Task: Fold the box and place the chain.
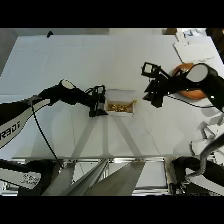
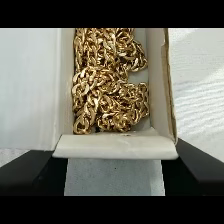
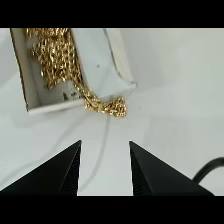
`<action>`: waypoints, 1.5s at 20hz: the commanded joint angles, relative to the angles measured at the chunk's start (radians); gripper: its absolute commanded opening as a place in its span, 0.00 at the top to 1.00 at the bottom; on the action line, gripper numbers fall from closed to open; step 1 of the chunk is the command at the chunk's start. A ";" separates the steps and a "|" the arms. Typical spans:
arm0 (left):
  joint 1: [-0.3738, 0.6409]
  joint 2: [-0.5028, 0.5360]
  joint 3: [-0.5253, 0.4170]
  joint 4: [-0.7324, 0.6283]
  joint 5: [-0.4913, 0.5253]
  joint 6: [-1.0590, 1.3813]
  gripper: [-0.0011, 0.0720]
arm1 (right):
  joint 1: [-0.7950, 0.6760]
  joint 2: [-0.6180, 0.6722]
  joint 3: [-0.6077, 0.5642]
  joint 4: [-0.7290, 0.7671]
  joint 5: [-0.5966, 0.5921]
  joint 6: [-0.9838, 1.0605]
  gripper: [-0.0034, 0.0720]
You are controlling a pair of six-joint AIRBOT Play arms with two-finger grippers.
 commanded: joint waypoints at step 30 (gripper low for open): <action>0.000 0.000 0.000 0.000 0.000 0.000 0.63 | 0.054 -0.218 -0.002 0.016 -0.119 -0.278 0.94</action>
